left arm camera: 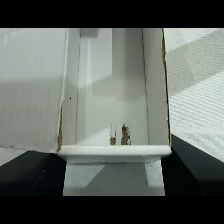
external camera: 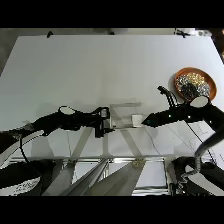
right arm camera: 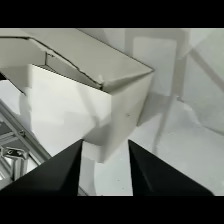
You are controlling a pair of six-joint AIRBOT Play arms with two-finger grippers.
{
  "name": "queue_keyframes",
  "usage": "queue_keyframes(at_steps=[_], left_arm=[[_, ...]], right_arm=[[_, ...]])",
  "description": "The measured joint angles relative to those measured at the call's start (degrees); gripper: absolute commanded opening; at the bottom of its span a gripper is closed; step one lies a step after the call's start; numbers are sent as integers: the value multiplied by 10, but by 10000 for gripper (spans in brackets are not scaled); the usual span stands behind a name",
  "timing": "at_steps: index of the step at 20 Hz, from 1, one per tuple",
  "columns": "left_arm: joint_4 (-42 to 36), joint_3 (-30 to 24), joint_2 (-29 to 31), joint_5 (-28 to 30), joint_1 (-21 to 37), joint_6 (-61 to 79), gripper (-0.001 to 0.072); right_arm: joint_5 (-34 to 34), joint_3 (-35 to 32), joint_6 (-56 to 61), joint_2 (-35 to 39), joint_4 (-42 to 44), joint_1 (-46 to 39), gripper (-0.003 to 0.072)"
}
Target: Fold the box and place the chain.
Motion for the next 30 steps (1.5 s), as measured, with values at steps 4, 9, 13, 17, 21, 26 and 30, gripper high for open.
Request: queue_keyframes(at_steps=[4,9,13,17,21,26,30], left_arm=[[0,0,0,0,0,0,209],[0,0,0,0,0,0,209],[-1,0,0,2,0,-1,209],[0,0,0,-1,0,0,209],[0,0,0,0,0,0,209],[0,0,0,0,0,0,209],[0,0,0,0,0,0,209]], right_arm=[[1,0,-2,0,9,11,451],[-47,6,10,0,9,65,463],[-108,32,102,0,-45,128,451],[-147,63,255,0,-176,189,451],[-161,85,374,0,-273,239,449],[-165,101,483,-9,-346,293,441],[-166,108,560,-26,-372,323,438]])
